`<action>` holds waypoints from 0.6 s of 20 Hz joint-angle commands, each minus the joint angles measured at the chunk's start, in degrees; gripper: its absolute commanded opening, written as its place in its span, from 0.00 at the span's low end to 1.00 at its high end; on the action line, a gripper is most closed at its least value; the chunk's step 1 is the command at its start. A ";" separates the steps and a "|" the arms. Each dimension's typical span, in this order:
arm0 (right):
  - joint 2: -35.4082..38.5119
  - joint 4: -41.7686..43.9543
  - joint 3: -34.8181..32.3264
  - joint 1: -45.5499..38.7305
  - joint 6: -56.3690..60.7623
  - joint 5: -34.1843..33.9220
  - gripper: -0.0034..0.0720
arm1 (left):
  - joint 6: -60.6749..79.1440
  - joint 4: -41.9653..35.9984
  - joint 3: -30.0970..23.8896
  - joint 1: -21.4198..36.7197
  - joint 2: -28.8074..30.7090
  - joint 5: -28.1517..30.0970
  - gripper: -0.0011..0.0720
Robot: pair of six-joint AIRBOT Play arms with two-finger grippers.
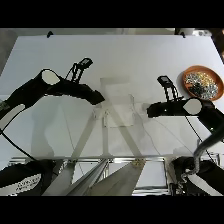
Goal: Fold the box and place the chain.
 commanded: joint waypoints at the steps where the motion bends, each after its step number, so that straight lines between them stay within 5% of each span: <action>1: 0.04 0.04 -0.02 0.07 -0.02 0.17 0.06 | 6.95 -5.38 0.20 0.61 -2.43 -4.07 0.96; 5: 0.04 0.04 -0.02 0.07 -0.02 1.11 0.06 | 15.28 -16.00 0.35 2.82 -7.87 -4.09 0.96; 6: 0.04 0.04 -0.02 0.07 -0.02 1.42 0.06 | 16.63 -17.90 0.96 3.02 -8.81 -4.13 0.88; 7: 0.04 0.04 -0.02 0.07 -0.02 1.62 0.06 | 16.92 -17.55 1.86 2.91 -9.60 -4.26 0.81; 12: 0.04 0.07 -0.02 0.07 -1.25 1.77 0.06 | 18.99 -16.11 3.06 2.69 -12.94 -8.66 0.80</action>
